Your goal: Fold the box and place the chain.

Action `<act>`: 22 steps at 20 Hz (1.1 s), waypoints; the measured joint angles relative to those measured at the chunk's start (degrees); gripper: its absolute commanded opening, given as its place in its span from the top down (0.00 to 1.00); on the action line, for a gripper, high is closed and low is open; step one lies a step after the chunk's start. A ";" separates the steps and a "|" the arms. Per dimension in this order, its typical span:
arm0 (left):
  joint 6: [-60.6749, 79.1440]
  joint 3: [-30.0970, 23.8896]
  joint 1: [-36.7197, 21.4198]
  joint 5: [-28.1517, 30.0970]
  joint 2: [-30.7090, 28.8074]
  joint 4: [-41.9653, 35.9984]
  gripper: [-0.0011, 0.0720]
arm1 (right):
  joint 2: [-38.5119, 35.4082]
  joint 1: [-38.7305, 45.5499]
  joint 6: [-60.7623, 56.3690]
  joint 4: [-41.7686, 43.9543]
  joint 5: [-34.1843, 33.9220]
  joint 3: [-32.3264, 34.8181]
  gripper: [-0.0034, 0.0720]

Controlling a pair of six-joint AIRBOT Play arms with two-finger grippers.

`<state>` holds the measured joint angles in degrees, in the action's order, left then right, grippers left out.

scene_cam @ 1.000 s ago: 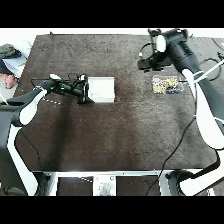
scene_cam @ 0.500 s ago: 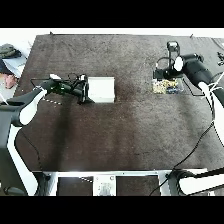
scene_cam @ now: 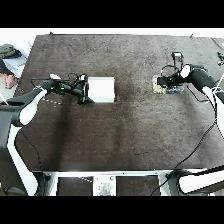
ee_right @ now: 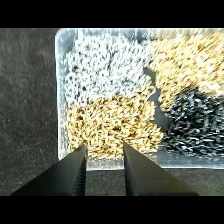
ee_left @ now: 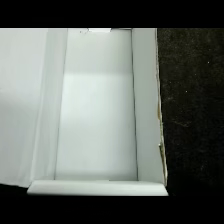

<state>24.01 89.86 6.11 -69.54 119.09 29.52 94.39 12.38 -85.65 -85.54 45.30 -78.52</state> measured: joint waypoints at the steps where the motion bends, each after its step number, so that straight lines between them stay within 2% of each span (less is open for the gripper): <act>1: 0.00 0.00 0.02 0.00 0.00 -0.02 0.35 | 0.28 0.07 0.55 0.63 -0.07 0.00 0.59; 5: -0.02 0.00 0.00 0.00 0.00 0.00 0.35 | 3.26 0.42 1.60 1.68 1.68 -3.10 0.59; 11: 0.00 0.00 0.00 0.00 0.00 0.00 0.35 | 8.33 0.48 2.08 1.66 9.49 -11.21 0.59; 17: 0.00 0.00 0.02 0.02 0.00 -0.02 0.35 | 10.16 0.72 2.47 0.22 14.58 -13.68 0.59; 18: -0.02 0.00 0.00 0.02 0.00 -0.02 0.35 | 10.38 0.76 2.71 -0.02 15.04 -13.81 0.61; 19: 0.00 0.00 0.02 0.00 0.00 -0.02 0.35 | 10.60 0.81 2.93 0.00 15.67 -13.88 0.70; 20: 0.00 0.00 0.00 0.00 -0.02 -0.02 0.35 | 10.84 0.81 3.15 0.02 15.76 -13.94 0.73; 22: 0.00 0.00 0.02 0.02 0.00 -0.02 0.35 | 11.23 0.81 3.54 0.04 16.24 -14.05 0.73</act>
<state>24.01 89.86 6.13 -69.52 119.09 29.50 105.62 13.19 -82.11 -85.49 61.54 -92.58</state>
